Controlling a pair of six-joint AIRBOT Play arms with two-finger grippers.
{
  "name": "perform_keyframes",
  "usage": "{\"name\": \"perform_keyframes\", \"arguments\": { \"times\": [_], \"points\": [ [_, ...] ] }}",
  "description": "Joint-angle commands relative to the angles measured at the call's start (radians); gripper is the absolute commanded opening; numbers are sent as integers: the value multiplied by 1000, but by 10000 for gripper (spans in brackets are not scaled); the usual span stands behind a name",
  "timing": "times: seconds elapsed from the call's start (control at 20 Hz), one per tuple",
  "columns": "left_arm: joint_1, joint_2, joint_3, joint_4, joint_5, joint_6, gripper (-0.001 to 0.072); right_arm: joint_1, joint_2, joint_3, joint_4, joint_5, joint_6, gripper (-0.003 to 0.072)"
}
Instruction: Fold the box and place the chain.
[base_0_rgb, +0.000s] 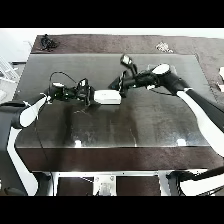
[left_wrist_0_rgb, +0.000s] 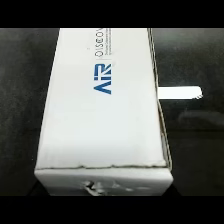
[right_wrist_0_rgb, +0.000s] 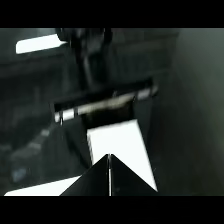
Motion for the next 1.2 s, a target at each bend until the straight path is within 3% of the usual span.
{"name": "perform_keyframes", "arguments": {
  "times": [0.0,0.3,0.35,0.4,0.7,0.95,1.15],
  "points": [
    [1,0,0,-4,0,0,462,-1,119,-6,14,-4,95,10],
    [0,0,0,-15,-19,0,455,-5,260,-137,-50,-5,198,10],
    [5,2,0,-16,-35,0,150,-5,270,-169,-51,-6,198,10],
    [14,6,3,-18,-70,8,22,-5,273,-196,-51,-5,199,10],
    [134,150,6,-37,-53,-225,14,-12,286,-239,-26,-13,255,10],
    [317,337,6,-36,84,-369,14,-11,306,-239,45,-62,260,10],
    [462,420,6,-35,272,-510,15,-10,305,-240,45,-63,280,10]
  ]
}}
